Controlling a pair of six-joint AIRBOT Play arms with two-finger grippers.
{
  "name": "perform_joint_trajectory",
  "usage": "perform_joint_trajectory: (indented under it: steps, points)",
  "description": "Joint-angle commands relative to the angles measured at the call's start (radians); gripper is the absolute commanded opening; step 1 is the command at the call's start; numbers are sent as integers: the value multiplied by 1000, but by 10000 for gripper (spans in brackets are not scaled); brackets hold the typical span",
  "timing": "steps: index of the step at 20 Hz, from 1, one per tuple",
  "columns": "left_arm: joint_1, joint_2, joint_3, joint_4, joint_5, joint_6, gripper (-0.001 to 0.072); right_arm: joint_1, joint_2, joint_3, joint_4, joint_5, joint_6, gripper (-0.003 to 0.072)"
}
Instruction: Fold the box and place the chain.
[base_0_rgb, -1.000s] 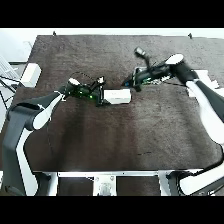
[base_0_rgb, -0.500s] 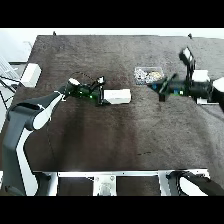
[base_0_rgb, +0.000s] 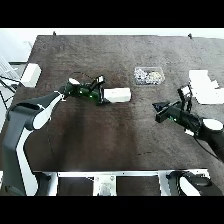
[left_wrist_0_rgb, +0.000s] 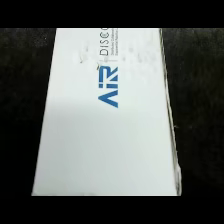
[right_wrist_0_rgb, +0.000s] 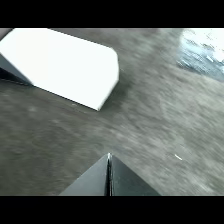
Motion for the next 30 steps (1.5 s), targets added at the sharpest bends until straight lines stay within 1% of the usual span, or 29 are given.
perform_joint_trajectory:
  steps: [1, 2, 3, 5, 6, 7, 8, 9, 11, 12, 13, 14, 15, 16, 17, 20, 23, 25, 29, 30]
  points:
    - [0, 6, 1, -14, -23, -1, 346, 0, 23, -87, 107, -84, -102, 6]
    - [1, 23, 3, -13, -27, -27, 92, 0, 23, -92, 107, -84, -102, 5]
    - [7, 48, 7, -6, -42, -46, 20, 0, 24, -92, 107, -84, -102, 5]
    - [30, 134, 7, 1, -56, -137, 17, 0, 24, -91, 107, -84, -102, 6]
    - [47, 185, 6, 8, -43, -189, 14, 0, 24, -91, 107, -84, -102, 6]
    - [69, 244, 1, 7, -2, -230, 13, 0, 24, -91, 107, -84, -101, 6]
    - [92, 318, -20, 8, 93, -271, 13, 0, 24, -91, 107, -84, -99, 6]
    - [111, 395, -57, 8, 217, -294, 13, 0, 24, -91, 107, -84, -99, 6]
    - [140, 566, -183, 7, 551, -338, 13, 0, 24, -92, 107, -84, -99, 6]
    - [148, 632, -247, 6, 709, -361, 13, 0, 24, -92, 107, -84, -99, 6]
    - [157, 683, -311, -1, 865, -387, 14, 0, 24, -92, 108, -84, -99, 6]
    - [167, 709, -360, -3, 993, -408, 16, 0, 24, -92, 108, -84, -99, 6]
    - [177, 714, -401, -7, 1099, -447, 17, 0, 24, -92, 107, -84, -99, 6]
    - [190, 705, -433, -7, 1160, -477, 18, 0, 24, -92, 108, -83, -98, 6]
    - [206, 690, -464, -7, 1171, -486, 18, 0, 24, -93, 108, -83, -98, 6]
    - [270, 591, -482, -7, 1055, -533, 18, 0, 24, -93, 111, -84, -99, 6]
    - [333, 511, -481, -7, 1051, -597, 18, 0, 23, -97, 111, -84, -99, 6]
    - [377, 482, -481, -7, 1026, -603, 18, 0, 23, -100, 111, -84, -99, 6]
    - [440, 438, -463, -3, 905, -602, 18, 0, 23, -111, 111, -84, -99, 6]
    - [446, 426, -450, -4, 892, -602, 18, 0, 23, -110, 111, -84, -99, 6]
